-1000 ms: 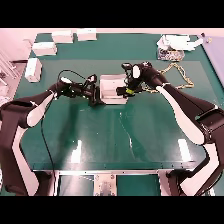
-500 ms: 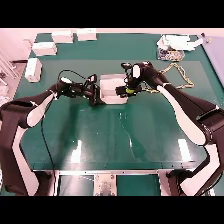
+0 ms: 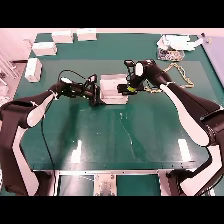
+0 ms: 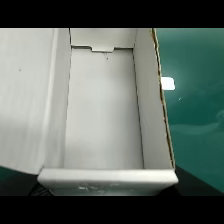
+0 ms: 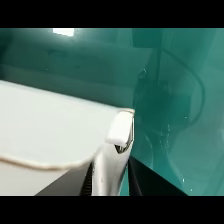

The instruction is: Fold the box and place the chain.

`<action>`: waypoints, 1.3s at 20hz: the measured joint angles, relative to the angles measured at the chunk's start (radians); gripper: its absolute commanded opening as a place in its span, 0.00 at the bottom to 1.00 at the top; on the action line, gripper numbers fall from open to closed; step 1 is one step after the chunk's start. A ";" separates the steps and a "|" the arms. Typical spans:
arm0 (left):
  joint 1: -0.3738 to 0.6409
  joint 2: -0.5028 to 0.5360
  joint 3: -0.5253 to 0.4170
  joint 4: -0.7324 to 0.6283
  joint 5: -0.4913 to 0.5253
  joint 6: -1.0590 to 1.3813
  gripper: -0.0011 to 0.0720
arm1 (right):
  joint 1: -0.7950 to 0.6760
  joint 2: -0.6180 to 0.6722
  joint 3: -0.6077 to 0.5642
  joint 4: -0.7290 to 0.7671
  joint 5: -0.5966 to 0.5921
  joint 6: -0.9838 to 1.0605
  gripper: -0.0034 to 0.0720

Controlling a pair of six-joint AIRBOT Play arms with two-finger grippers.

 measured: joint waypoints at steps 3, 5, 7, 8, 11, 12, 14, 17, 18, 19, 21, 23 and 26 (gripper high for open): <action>0.000 0.000 0.000 0.001 0.000 0.000 0.63 | 0.000 0.000 -0.014 0.005 0.000 0.001 0.30; 0.000 0.000 0.000 0.003 0.000 0.000 0.63 | 0.000 0.000 -0.033 0.008 0.000 0.002 0.19; 0.000 0.000 0.000 0.003 -0.001 -0.001 0.63 | 0.002 0.000 -0.045 0.009 -0.002 0.005 0.10; 0.000 0.000 0.000 0.002 -0.002 -0.003 0.63 | 0.004 0.000 -0.048 0.009 -0.006 0.006 0.06; 0.000 0.000 0.000 0.000 -0.002 -0.003 0.63 | 0.008 0.000 -0.053 0.011 -0.015 0.003 0.06; 0.000 0.000 0.000 0.001 -0.002 -0.003 0.63 | 0.010 0.000 -0.055 0.011 -0.017 0.000 0.06; 0.001 0.000 0.000 0.001 -0.003 -0.002 0.63 | 0.012 0.000 -0.056 0.013 -0.021 -0.005 0.06; 0.001 0.000 0.000 0.001 -0.002 -0.001 0.63 | 0.014 0.000 -0.057 0.014 -0.026 -0.010 0.27; 0.002 0.000 0.000 0.003 0.001 0.005 0.63 | 0.014 0.000 -0.058 0.020 -0.035 -0.014 0.31; 0.003 0.000 0.000 0.003 0.000 0.005 0.63 | 0.014 0.001 -0.058 0.021 -0.042 -0.014 0.31; 0.002 0.000 0.000 -0.002 0.005 0.001 0.63 | 0.014 0.009 -0.058 0.020 -0.054 -0.012 0.31; 0.002 0.000 0.000 -0.002 0.005 0.000 0.63 | 0.013 0.013 -0.058 0.018 -0.060 -0.008 0.38; 0.001 0.000 0.000 -0.003 0.002 -0.002 0.63 | 0.014 0.017 -0.058 0.016 -0.073 -0.005 0.58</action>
